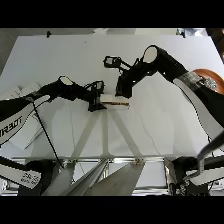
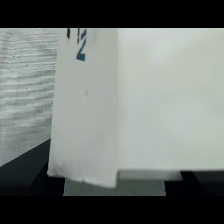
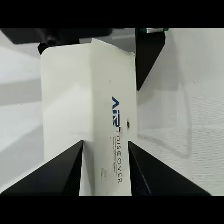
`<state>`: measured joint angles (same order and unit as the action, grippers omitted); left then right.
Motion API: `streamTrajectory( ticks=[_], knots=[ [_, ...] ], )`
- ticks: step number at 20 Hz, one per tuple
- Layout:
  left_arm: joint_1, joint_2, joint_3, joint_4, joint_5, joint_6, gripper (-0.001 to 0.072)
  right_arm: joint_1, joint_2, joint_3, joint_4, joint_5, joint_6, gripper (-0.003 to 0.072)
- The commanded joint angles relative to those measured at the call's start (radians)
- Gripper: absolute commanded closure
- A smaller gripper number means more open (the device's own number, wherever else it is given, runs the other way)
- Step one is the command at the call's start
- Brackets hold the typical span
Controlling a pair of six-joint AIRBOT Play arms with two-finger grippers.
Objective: Fold the box and place the chain.
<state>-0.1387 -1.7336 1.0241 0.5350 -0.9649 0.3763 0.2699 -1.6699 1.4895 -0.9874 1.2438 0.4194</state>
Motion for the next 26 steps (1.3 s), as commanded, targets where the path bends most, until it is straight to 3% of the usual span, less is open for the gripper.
streamTrajectory(
  ticks=[1, 7, 11, 13, 17, 20, 21, 26],
  knots=[
    [0.000, 0.000, 0.001, 0.000, 0.000, 0.000, 0.0566, 0.019, -0.001, 0.000, -0.068, -0.026, -0.036, 0.0374],
    [0.000, 0.000, 0.001, 0.000, 0.000, 0.000, 0.0566, 0.055, -0.001, -0.005, -0.105, -0.021, -0.024, 0.0520],
    [0.000, 0.000, 0.001, 0.000, 0.000, 0.000, 0.0566, 0.073, -0.001, -0.026, -0.145, -0.022, -0.001, 0.0536],
    [0.000, 0.000, 0.001, 0.000, 0.000, 0.000, 0.0566, 0.080, -0.001, -0.052, -0.158, -0.021, 0.002, 0.0579],
    [0.000, 0.000, 0.001, 0.000, 0.000, 0.000, 0.0566, 0.091, -0.001, -0.093, -0.159, -0.023, 0.003, 0.0562],
    [0.000, 0.000, 0.001, 0.000, 0.000, 0.000, 0.0566, 0.093, 0.002, -0.097, -0.159, -0.017, 0.050, 0.0393],
    [0.000, 0.000, 0.001, 0.000, 0.000, 0.000, 0.0566, 0.093, 0.009, -0.097, -0.159, -0.017, 0.055, 0.0370],
    [0.000, 0.000, 0.001, 0.000, 0.000, 0.000, 0.0566, 0.093, 0.104, -0.097, -0.158, -0.067, 0.088, 0.0374]
  ],
)
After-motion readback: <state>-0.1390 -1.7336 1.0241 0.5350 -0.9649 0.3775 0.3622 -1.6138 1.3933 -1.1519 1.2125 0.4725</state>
